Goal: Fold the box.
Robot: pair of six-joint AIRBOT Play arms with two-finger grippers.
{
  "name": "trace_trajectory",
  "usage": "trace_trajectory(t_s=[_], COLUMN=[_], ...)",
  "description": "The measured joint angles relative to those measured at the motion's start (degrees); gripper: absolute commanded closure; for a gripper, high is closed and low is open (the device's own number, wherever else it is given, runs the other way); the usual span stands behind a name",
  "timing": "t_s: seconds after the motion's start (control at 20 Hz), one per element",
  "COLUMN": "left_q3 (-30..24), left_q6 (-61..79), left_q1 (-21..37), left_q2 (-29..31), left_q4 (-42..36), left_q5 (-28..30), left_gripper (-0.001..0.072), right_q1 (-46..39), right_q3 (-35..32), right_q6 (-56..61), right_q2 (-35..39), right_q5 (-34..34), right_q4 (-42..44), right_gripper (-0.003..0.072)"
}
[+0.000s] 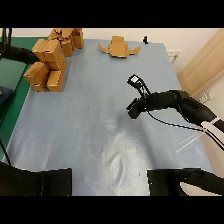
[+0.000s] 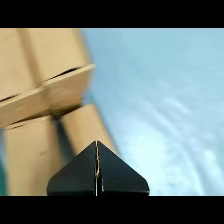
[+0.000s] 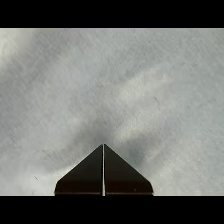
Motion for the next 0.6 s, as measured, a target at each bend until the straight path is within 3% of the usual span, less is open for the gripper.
trace_trajectory(t_s=[0.15, 0.25, 0.35, 0.5, 0.6], left_q3=[-2.5, -8.2, -16.6, -29.0, -34.0], left_q6=[-1.2, -1.8, -2.2, -3.0, -4.1], left_q1=[-6.1, -11.6, -17.7, -25.9, -29.3], left_q2=[3.1, 6.2, 10.5, 17.8, 21.2], left_q4=[0.3, 0.3, -0.2, -0.8, -0.9], left_q5=[-5.9, -7.0, -4.1, 4.6, 7.8], left_gripper=[0.0706, 0.0706, 0.0703, 0.0696, 0.0695], right_q1=[0.0, 0.0, 0.0, 0.0, 0.0], right_q3=[1.2, 2.6, 4.1, 5.4, 5.8], right_q6=[0.0, 0.0, -0.1, -0.4, -0.4], right_q2=[-0.1, -0.1, -0.1, -0.1, -0.1], right_q5=[1.1, -0.5, -3.2, -7.2, -10.2], right_q4=[3.9, 6.1, 7.4, 8.5, 8.9], right_gripper=[0.0681, 0.0681, 0.0680, 0.0668, 0.0652])
